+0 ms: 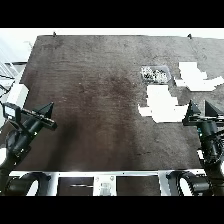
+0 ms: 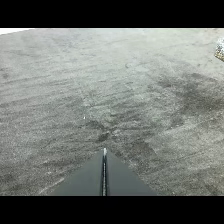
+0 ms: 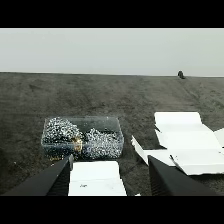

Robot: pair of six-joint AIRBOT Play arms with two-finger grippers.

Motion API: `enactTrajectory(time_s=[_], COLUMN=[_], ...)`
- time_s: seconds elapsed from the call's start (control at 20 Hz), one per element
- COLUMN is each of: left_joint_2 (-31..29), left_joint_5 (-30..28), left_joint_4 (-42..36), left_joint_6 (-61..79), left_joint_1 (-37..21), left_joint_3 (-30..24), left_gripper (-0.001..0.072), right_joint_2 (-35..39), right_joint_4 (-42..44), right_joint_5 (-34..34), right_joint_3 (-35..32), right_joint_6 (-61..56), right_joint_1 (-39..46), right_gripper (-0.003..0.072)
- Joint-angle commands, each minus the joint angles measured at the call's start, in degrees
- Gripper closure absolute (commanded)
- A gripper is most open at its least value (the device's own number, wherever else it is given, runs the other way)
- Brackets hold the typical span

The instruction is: Fold the box and place the chain.

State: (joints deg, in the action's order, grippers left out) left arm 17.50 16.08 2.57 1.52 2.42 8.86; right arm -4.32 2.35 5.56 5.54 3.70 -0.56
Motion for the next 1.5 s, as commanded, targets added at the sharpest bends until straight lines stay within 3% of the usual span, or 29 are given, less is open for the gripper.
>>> enactTrajectory(time_s=[0.0, 0.2, 0.3, 0.55, 0.65, 0.75, 0.8, 0.95, 1.2, 1.35, 1.45], left_joint_2=[-0.04, -0.04, -0.04, -0.04, -0.04, -0.04, -0.04, -0.04, -0.04, -0.04, -0.04], left_joint_5=[-0.02, -0.02, -0.02, -0.02, -0.02, -0.02, -0.02, -0.02, -0.02, -0.02, -0.04], left_joint_4=[0.02, 0.02, 0.02, 0.0, 0.02, 0.02, 0.02, 0.0, 0.02, 0.02, 0.0], left_joint_6=[0.02, 0.02, 0.02, 0.02, 0.02, 0.02, 0.02, 0.02, 0.02, 0.02, 0.02], left_joint_1=[0.02, 0.02, 0.02, 0.02, 0.02, 0.02, 0.02, 0.02, 0.02, 0.02, 0.02], left_joint_3=[0.02, 0.02, 0.02, 0.02, 0.02, 0.02, 0.02, 0.02, 0.02, 0.02, 0.02], left_gripper=[0.0691, 0.069, 0.0691, 0.069, 0.0691, 0.0691, 0.0691, 0.0691, 0.069, 0.0691, 0.0691], right_joint_2=[0.04, -1.03, -5.14, -27.06, -36.2, -43.76, -46.97, -56.65, -69.4, -80.98, -87.23], right_joint_4=[-0.02, -1.03, -0.79, 6.27, 6.25, 4.31, -1.38, -31.8, -47.58, -52.83, -53.22], right_joint_5=[-0.02, 0.83, 2.75, 2.01, -5.97, -19.45, -27.69, -50.14, -69.88, -82.09, -85.61], right_joint_3=[0.02, 1.22, 4.2, 17.68, 22.23, 25.7, 27.5, 37.27, 57.77, 70.4, 75.23], right_joint_6=[0.0, -0.02, -0.24, -0.17, -0.57, -7.19, -13.81, -39.28, -49.51, -51.54, -51.56], right_joint_1=[-0.02, 0.04, 0.04, 5.42, 11.32, 19.41, 23.91, 36.87, 48.24, 48.41, 47.78], right_gripper=[0.0131, 0.0132, 0.0132, 0.0132, 0.0132, 0.0132, 0.0132, 0.0127, 0.0119, 0.0119, 0.0119])
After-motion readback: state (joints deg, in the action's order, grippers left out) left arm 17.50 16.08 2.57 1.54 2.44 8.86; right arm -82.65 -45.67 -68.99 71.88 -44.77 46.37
